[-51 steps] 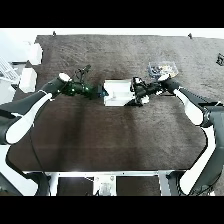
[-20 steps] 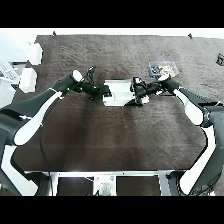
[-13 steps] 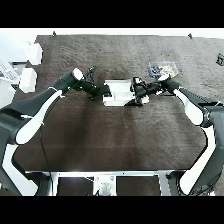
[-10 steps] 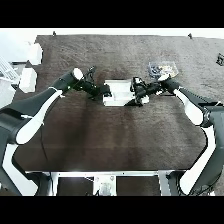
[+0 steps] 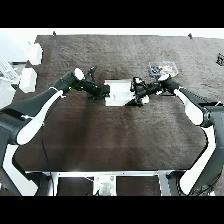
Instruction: Fold the box and place the chain.
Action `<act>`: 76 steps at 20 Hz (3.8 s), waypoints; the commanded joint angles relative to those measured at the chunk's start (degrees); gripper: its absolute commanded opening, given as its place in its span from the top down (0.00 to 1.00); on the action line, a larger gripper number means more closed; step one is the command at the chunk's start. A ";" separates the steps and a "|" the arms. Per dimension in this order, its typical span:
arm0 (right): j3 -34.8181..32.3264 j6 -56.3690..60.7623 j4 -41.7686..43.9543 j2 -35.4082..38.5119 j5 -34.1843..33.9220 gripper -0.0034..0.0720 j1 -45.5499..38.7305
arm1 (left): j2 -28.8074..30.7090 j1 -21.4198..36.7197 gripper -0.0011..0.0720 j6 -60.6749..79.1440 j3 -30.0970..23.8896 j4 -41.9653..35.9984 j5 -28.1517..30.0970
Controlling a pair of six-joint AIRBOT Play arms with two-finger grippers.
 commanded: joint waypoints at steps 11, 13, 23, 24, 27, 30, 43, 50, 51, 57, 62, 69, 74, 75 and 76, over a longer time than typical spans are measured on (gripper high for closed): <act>-0.02 -0.04 0.07 -0.02 0.00 0.24 0.07 | -0.09 -0.98 0.39 0.00 2.75 3.23 -1.90; -0.02 -0.04 0.07 -0.02 0.00 0.24 0.07 | -0.09 -0.98 0.42 -0.02 2.78 3.26 -1.92; -0.02 -0.04 0.07 -0.02 0.00 0.24 0.07 | -0.09 -1.84 0.55 -4.55 2.84 8.04 -1.57; -0.02 -0.07 0.07 -0.02 0.00 0.24 0.07 | -0.09 -1.95 0.55 -4.52 2.84 8.22 -1.46; -0.02 -0.04 0.07 -0.02 -0.02 0.24 0.07 | -0.22 -2.97 0.55 -6.19 4.37 12.22 -1.55; -0.02 -0.04 0.07 -0.02 0.00 0.24 0.07 | -1.75 -3.26 0.55 -6.86 7.54 13.07 -3.58; -0.02 -0.04 0.07 -0.02 0.00 0.24 0.07 | -7.26 -6.40 0.55 -16.52 17.79 22.49 -13.07; -0.02 -0.04 0.07 -0.02 0.00 0.24 0.07 | -7.48 -6.40 0.55 -17.94 18.34 24.24 -14.34; -0.02 -0.04 0.07 -0.02 0.00 0.24 0.07 | -7.48 -6.40 0.55 -18.05 18.38 24.26 -14.36; -0.02 -0.04 0.07 -0.02 0.00 0.24 0.07 | -7.48 -6.40 0.55 -19.52 18.84 24.48 -15.34; -0.02 -0.04 0.07 -0.02 0.00 0.24 0.07 | -9.31 -7.17 0.55 -20.65 22.62 25.29 -18.01; -0.02 -0.04 0.07 -0.02 0.00 0.24 0.07 | -12.13 -8.35 0.55 -23.39 26.27 26.45 -20.55; -0.02 -0.04 0.07 -0.02 0.00 0.24 0.07 | -12.15 -8.35 0.55 -26.27 26.29 27.69 -21.14; -0.02 -0.04 0.07 -0.02 0.00 0.24 0.07 | -12.15 -8.35 0.55 -27.04 26.27 27.96 -21.31; -0.02 -0.04 0.07 -0.02 0.00 0.24 0.07 | -12.15 -8.35 0.55 -27.65 26.29 28.33 -21.22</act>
